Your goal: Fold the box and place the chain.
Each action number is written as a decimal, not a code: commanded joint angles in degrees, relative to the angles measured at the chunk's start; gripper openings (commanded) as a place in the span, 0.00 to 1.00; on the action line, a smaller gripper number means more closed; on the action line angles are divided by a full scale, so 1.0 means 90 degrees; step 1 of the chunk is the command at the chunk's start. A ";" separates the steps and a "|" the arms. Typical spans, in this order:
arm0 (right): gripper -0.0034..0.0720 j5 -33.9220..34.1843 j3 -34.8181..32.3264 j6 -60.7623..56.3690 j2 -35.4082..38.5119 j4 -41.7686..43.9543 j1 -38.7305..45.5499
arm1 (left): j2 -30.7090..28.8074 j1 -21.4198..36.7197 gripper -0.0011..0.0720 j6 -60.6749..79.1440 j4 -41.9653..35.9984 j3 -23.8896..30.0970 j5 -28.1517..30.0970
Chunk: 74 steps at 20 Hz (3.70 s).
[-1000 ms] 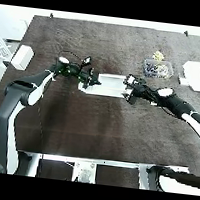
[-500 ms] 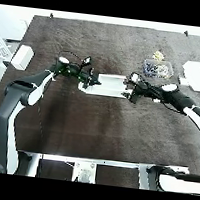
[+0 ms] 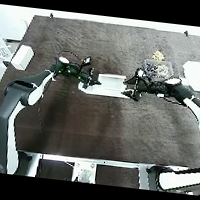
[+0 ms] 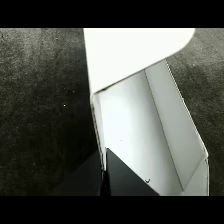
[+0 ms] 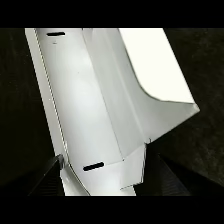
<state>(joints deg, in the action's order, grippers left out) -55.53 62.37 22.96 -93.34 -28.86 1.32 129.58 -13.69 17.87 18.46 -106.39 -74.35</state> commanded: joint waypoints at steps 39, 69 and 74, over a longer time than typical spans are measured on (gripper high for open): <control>0.98 -0.1673 0.1887 0.0284 -0.1921 -0.0546 -0.0248 | 0.0000 0.0007 0.05 0.0002 0.0000 0.0000 0.0002; 0.83 -0.1673 0.1897 0.0192 -0.1955 -0.0631 -0.0257 | 0.0000 0.0007 0.05 0.0002 0.0000 0.0000 0.0002; 0.83 -0.1671 0.1894 0.0189 -0.1955 -0.0629 -0.0257 | 0.0000 0.0007 0.05 0.0002 0.0002 0.0000 0.0002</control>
<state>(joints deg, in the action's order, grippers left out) -70.59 79.40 24.62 -110.91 -34.57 -0.95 129.58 -13.69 17.89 18.46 -106.37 -74.35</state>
